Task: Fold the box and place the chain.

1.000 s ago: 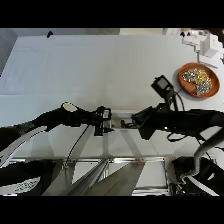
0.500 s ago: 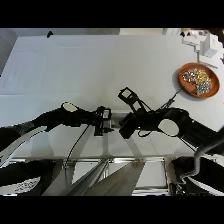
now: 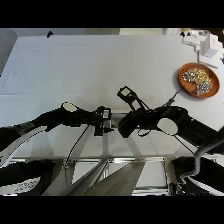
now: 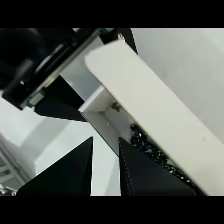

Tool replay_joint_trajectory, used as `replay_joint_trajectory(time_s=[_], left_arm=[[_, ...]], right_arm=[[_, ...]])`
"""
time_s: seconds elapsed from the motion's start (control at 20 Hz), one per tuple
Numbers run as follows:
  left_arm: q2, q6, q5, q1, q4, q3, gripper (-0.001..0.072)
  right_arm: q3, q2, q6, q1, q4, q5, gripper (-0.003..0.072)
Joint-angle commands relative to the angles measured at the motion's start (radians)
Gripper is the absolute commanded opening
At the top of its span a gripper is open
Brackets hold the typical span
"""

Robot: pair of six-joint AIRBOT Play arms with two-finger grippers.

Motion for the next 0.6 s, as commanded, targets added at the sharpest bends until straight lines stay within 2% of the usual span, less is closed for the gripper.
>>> replay_joint_trajectory(time_s=[0.0,0.15,0.25,0.4,0.55], left_arm=[[0.001,0.0,0.0,0.0,0.0,0.001,0.0066],[0.001,0.0,0.0,0.0,0.0,0.001,0.0066],[0.0,0.0,0.0,0.0,0.0,0.001,0.0066],[0.001,0.0,0.0,0.0,0.0,0.001,0.0066],[0.001,0.0,0.0,0.0,0.0,0.001,0.0066]], right_arm=[[0.034,0.12,0.168,0.0,-0.202,0.107,0.0186],[0.034,0.192,0.349,0.0,-0.512,0.317,0.0186],[0.032,0.196,0.394,0.0,-0.646,0.445,0.018],[0.031,0.195,0.411,-0.044,-0.683,0.474,0.018],[0.031,0.195,0.407,-0.217,-0.656,0.452,0.0179]])
